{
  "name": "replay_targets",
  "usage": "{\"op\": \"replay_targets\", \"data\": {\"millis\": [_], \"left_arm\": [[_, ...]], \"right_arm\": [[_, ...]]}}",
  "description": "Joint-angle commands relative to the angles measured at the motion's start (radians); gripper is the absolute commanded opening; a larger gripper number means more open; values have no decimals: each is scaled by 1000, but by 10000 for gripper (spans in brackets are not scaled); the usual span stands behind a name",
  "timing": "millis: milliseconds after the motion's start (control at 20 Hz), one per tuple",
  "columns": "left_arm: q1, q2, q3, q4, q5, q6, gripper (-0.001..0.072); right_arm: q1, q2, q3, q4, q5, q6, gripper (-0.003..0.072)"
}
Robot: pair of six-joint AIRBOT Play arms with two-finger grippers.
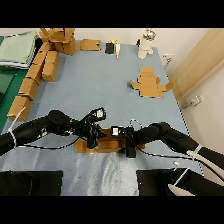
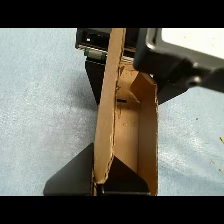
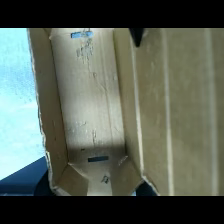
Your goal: Fold the box.
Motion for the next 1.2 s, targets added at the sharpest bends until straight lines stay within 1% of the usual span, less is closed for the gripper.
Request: {"op": "replay_targets", "data": {"millis": [0, 550, 600, 650, 700, 1050, 1100, 1150], "left_arm": [[1, -1, 0, 0, 1, 0, 12], [0, -1, 0, 0, -2, 0, 13], [0, -1, 0, 0, -2, 0, 13], [0, -1, 0, 0, -2, 0, 14], [0, -1, 0, 0, -2, 0, 13], [1, 0, 0, 0, 0, 0, 16], [3, 0, 0, 1, 2, 0, 58], [3, 0, 0, 1, 16, -9, 319]], "right_arm": [[1, -1, 0, 0, -8, 0, 569], [1, -1, 0, 0, -9, 0, 568], [1, -1, 0, 0, -9, 0, 563], [1, -1, 0, 0, -9, 0, 533], [1, -1, 0, 0, -9, 0, 528], [1, -1, 0, 0, -9, 0, 527], [1, -1, 0, 0, -9, 0, 527], [1, -1, 0, 0, -9, 0, 527]]}}
